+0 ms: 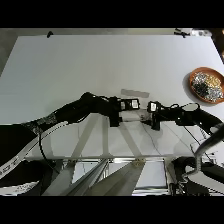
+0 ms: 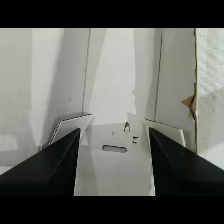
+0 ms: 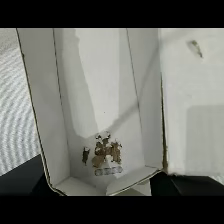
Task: Fold the box and place the chain.
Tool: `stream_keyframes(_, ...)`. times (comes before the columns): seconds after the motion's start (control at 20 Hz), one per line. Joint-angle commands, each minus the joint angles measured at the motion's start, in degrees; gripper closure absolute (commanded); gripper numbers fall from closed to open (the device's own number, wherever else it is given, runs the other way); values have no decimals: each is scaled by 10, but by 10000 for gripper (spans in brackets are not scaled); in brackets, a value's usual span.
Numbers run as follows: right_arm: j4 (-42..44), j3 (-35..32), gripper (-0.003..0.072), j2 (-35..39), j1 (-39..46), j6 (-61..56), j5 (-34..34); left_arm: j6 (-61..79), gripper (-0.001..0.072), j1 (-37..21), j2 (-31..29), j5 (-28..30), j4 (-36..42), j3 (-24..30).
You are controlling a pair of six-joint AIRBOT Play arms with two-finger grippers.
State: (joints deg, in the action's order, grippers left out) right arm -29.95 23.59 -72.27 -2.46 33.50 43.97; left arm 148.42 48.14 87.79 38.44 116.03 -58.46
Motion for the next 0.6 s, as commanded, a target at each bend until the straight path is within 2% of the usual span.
stream_keyframes(0.0,0,0,285,0,0,0,0,1,198,9,2,-22,5,0)
stream_keyframes(0.15,0,0,285,0,0,0,0,0,208,14,3,-22,5,0)
stream_keyframes(0.2,0,0,285,0,0,0,0,-14,265,14,2,-22,4,0)
stream_keyframes(0.3,0,0,285,0,0,0,0,-38,469,12,-1,-11,-2,0)
stream_keyframes(0.35,0,0,285,0,0,0,0,-51,607,9,-4,-1,-4,0)
stream_keyframes(0.4,0,0,285,0,0,0,0,-75,698,4,-7,10,-5,0)
stream_keyframes(0.55,0,0,285,0,0,0,0,-160,706,-28,-21,56,-3,0)
